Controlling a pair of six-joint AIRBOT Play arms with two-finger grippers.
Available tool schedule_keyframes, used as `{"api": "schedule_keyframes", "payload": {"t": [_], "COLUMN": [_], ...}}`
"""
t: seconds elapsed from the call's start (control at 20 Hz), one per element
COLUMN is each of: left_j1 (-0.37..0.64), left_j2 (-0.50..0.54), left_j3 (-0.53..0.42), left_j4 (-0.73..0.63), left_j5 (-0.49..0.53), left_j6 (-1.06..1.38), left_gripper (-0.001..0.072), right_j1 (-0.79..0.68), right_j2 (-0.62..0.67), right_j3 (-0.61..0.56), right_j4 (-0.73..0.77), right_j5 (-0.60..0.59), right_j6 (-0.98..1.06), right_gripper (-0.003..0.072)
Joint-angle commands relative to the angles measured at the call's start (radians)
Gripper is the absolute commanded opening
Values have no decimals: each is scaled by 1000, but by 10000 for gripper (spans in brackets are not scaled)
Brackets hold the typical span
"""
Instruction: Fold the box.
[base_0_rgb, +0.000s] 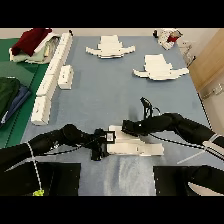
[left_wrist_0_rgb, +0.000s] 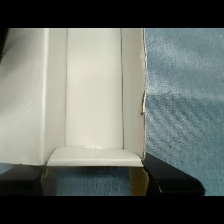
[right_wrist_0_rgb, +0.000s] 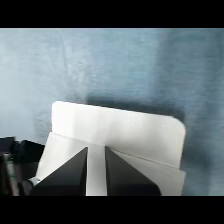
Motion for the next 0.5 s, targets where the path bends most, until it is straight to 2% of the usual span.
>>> {"api": "schedule_keyframes", "payload": {"t": [0.0,0.25,0.35,0.45], "left_j1": [0,0,0,0], "left_j2": [0,0,0,0], "left_j3": [0,0,0,0], "left_j4": [1,1,1,1], "left_j5": [-2,-2,-2,-2], "left_j6": [3,3,3,3], "left_gripper": [522,522,522,522], "right_j1": [11,10,10,10], "right_j2": [-48,29,98,190], "right_j3": [5,29,48,69], "right_j4": [3,-85,-181,-319], "right_j5": [17,12,-42,-168], "right_j6": [-40,-62,-62,-62], "right_gripper": [162,162,162,162]}}
